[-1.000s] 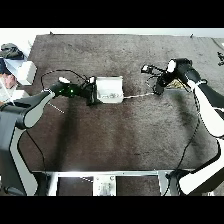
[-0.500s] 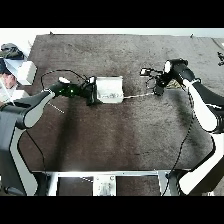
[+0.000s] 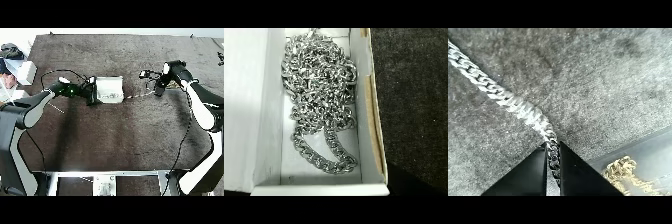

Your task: Fold the box and place the chain.

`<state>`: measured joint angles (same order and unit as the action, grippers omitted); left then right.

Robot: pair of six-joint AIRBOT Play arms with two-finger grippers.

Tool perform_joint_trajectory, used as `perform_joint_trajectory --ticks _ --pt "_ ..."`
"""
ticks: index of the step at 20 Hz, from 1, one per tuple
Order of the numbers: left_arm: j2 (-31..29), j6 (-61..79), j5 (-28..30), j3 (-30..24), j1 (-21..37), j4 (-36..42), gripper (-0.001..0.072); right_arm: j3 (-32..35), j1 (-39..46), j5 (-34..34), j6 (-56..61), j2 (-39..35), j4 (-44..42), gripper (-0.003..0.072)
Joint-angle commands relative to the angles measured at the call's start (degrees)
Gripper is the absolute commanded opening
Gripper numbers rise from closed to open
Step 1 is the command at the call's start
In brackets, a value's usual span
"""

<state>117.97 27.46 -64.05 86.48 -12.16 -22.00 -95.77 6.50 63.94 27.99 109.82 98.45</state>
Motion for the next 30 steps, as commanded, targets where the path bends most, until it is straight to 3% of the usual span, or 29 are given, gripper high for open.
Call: perform_joint_trajectory --ticks 1,9,16,23,29,30 --pt "-0.04 0.0 0.0 0.02 0.02 0.0 0.0236 -0.07 -0.26 0.81 -0.17 -1.31 -1.95 -0.0022" --pt "-0.04 0.02 0.0 0.02 0.02 -0.02 0.0235 -0.07 -2.95 1.25 -1.46 -19.89 -26.86 -0.0023" --pt "-0.04 0.0 0.0 0.0 0.02 -0.02 0.0235 -0.07 -11.67 -3.5 -1.44 -30.71 -32.96 -0.0024" --pt "-0.04 0.02 0.0 0.0 0.02 -0.02 0.0236 -0.07 -19.76 -8.74 -0.66 -29.44 -33.83 -0.0024" --pt "-0.04 0.02 0.0 0.0 0.02 -0.02 0.0235 0.22 -20.0 -8.68 8.09 -22.08 -33.7 -0.0022" --pt "-0.04 0.0 0.0 0.0 0.02 0.0 0.0235 0.24 -20.0 -8.31 8.52 -20.65 -33.73 0.0058"
